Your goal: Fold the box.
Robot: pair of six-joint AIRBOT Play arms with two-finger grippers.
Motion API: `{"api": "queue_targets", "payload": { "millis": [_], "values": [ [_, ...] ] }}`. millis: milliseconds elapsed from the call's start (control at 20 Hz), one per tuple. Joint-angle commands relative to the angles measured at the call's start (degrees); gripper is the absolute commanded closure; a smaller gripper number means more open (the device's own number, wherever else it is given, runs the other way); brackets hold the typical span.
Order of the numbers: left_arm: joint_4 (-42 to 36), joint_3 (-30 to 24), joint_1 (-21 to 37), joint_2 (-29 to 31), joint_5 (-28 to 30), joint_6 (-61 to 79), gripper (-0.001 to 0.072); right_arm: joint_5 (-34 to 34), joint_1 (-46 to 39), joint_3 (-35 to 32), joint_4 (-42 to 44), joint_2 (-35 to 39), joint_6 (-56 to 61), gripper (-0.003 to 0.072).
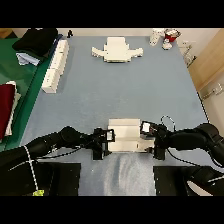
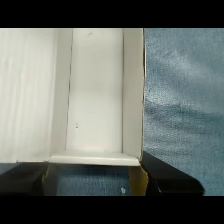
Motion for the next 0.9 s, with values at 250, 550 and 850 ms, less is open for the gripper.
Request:
{"api": "queue_targets", "payload": {
  "millis": [250,550,850],
  "values": [
    [0.0,-0.02,0.0,0.0,0.0,0.02,0.0273,7.65,0.09,-2.01,3.41,-5.09,-15.19,0.0099],
    [0.0,0.0,0.0,0.0,0.0,0.02,0.0273,7.96,0.09,-2.01,8.87,-5.33,-18.36,0.0491],
    [0.0,0.0,0.0,0.0,0.0,0.02,0.0273,8.22,1.16,-2.01,11.67,-5.35,-19.3,0.0541]
  ]
}}
